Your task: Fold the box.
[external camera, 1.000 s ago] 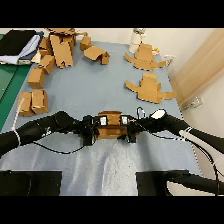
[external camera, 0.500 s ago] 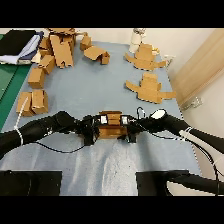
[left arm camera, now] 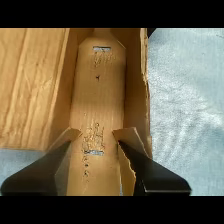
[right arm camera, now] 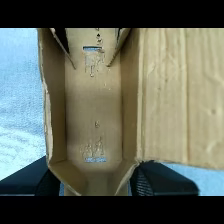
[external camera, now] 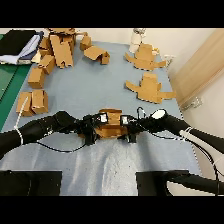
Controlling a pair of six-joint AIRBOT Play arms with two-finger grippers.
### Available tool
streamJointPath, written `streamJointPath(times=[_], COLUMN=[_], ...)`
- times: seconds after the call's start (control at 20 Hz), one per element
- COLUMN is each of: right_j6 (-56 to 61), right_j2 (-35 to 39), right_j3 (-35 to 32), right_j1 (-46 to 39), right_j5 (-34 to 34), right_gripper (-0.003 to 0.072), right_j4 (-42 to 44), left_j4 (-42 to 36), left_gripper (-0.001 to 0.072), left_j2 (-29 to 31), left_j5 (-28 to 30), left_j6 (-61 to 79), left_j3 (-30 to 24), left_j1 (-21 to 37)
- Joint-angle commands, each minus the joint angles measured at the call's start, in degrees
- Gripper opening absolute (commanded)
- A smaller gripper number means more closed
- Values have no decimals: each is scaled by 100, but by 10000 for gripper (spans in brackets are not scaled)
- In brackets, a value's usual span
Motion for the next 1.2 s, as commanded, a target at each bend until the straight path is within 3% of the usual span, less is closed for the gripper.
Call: streamJointPath(times=[0.0,0.25,0.3,0.35,0.45,0.6,0.75,0.95,1.0,1.15], right_j6=[2,0,2,0,2,0,0,0,0,0], right_j2=[-4,-4,-4,-4,-4,-4,-4,-4,-4,-4], right_j3=[0,0,0,0,0,0,0,0,0,0], right_j1=[2,2,2,2,2,2,2,2,2,2], right_j5=[0,0,0,0,2,0,-2,0,0,0], right_gripper=[561,561,560,560,560,561,560,561,560,560], right_j4=[4,-20,-24,-28,-37,-42,-59,-59,-59,-59], left_j4=[-83,-79,-72,11,262,1408,3209,5775,5855,4649], left_gripper=[497,496,370,18,12,11,11,11,11,12], left_j2=[-2,-2,0,28,173,706,1462,2323,2354,2155], left_j5=[-4,-2,-2,-31,173,225,-769,-2028,-2295,-2616], left_j6=[-7,-7,-13,-70,-649,-2599,-4833,-9582,-10362,-10035], left_j3=[7,7,7,7,7,4,-2,-17,-66,-286], left_j1=[-4,-2,13,48,90,348,774,1521,1786,2028])
